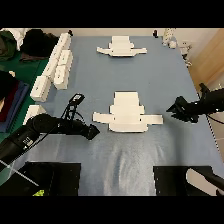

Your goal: Fold the box.

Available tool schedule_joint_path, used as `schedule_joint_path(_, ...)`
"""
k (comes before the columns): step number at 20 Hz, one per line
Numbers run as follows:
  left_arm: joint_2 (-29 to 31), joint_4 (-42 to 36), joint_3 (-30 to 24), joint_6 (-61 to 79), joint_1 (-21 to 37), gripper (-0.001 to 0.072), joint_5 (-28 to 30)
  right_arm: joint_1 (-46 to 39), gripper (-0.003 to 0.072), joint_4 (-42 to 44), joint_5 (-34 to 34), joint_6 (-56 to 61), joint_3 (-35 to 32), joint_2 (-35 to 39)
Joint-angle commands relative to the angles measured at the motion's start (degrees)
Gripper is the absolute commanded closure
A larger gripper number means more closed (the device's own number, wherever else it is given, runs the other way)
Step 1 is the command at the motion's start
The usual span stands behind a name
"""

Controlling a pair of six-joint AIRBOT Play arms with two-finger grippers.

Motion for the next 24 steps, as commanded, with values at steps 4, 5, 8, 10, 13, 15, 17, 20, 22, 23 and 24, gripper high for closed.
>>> schedule_joint_path(4, 0.0, 0.0, 0.0, 0.0, 0.0, 0.0028, 0.0, -7.7, 0.0356, 9.9, -6.4, -24.7, 1.7, -19.2)
schedule_joint_path(5, 0.0, 0.0, 0.0, 0.0, 0.0, 0.0029, 0.0, -7.7, 0.0356, 11.0, -6.5, -26.4, 1.9, -21.4)
schedule_joint_path(8, 0.0, 0.0, 0.0, 0.0, 0.0, 0.0028, 0.0, -7.6, 0.0355, 11.7, -7.1, -28.8, 2.7, -25.7)
schedule_joint_path(10, 0.0, 0.0, 0.0, 0.0, 0.0, 0.0029, 0.0, -7.5, 0.0356, 12.2, -7.3, -30.0, 3.0, -26.7)
schedule_joint_path(13, 0.0, 0.0, 0.0, 0.0, 0.0, 0.0028, 0.0, -6.8, 0.0356, 13.5, -7.9, -31.2, 3.6, -26.8)
schedule_joint_path(15, 0.0, 0.0, 0.0, 0.0, 0.0, 0.0028, 0.0, -5.9, 0.0355, 14.1, -8.1, -31.2, 3.9, -26.8)
schedule_joint_path(17, 0.0, 0.0, 0.0, 0.0, 0.0, 0.0029, 0.0, -4.2, 0.0355, 14.5, -8.2, -31.2, 4.1, -26.8)
schedule_joint_path(20, 0.0, 0.0, 0.0, 0.0, 0.0, 0.0028, 0.0, -1.1, 0.0356, 16.3, -8.7, -31.2, 4.7, -26.8)
schedule_joint_path(22, 0.0, 0.0, 0.0, 0.0, 0.0, 0.0028, 0.0, 1.2, 0.0358, 17.1, -9.4, -31.1, 5.6, -26.8)
schedule_joint_path(23, 0.0, 0.0, 0.0, 0.0, 0.0, 0.0029, 0.0, 2.3, 0.0431, 17.3, -9.3, -31.0, 5.8, -26.8)
schedule_joint_path(24, 0.0, 0.0, 0.0, 0.0, 0.0, 0.0028, 0.0, 3.3, 0.0452, 17.5, -9.2, -31.0, 6.0, -26.8)
